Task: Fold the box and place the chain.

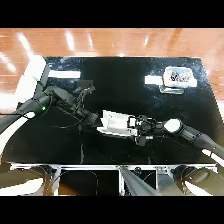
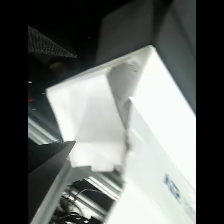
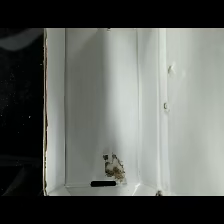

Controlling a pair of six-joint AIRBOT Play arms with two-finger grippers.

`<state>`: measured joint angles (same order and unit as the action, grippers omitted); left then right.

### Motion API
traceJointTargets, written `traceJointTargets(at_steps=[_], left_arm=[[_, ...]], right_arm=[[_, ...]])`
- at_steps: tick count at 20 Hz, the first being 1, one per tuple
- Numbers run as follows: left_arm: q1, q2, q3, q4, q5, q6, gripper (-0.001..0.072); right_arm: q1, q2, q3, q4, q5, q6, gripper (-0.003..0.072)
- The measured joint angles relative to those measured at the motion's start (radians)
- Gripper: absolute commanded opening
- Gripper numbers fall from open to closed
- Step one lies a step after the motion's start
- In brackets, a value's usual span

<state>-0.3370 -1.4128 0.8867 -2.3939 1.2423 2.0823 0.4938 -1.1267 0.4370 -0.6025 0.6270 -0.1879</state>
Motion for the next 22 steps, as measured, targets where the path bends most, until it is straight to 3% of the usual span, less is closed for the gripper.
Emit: traceJointTargets(at_steps=[16,22], left_arm=[[-0.187,0.002,0.011,0.095,-0.209,-0.224,0.0623],[-0.287,0.002,0.051,0.303,-0.275,-0.397,0.0622]], right_arm=[[0.0,0.0,0.0,0.0,0.0,0.0,0.0583],[0.0,0.0,0.0,0.002,0.0,0.001,0.0583]])
